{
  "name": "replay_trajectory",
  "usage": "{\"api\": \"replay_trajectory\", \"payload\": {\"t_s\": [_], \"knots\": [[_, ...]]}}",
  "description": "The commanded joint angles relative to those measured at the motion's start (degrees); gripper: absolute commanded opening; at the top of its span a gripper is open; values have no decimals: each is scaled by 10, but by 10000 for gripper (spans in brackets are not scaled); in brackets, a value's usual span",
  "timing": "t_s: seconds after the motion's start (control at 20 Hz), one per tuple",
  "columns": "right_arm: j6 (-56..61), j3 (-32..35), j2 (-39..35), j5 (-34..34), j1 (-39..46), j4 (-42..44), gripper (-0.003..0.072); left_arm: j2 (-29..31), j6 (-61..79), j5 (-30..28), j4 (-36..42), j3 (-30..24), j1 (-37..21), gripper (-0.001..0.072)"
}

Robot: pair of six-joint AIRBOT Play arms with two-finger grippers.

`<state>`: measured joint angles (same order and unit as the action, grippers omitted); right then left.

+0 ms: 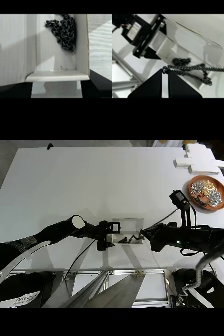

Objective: Fold the box and place the chain.

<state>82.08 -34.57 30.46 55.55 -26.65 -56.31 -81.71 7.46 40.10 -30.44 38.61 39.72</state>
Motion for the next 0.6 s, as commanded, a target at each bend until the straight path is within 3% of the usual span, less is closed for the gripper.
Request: {"api": "replay_trajectory", "payload": {"t_s": [0.0, 0.4, 0.55], "knots": [[-30, -1, -1, -20, -2, 62, 19, 0, 0, 0, 0, 0, 0, 180], [-75, -1, 1, -33, -2, 136, 19, 0, 0, 0, 0, 0, 0, 180], [-76, 7, 12, -48, -2, 104, 19, 0, 0, 0, 0, 0, 0, 180]]}}
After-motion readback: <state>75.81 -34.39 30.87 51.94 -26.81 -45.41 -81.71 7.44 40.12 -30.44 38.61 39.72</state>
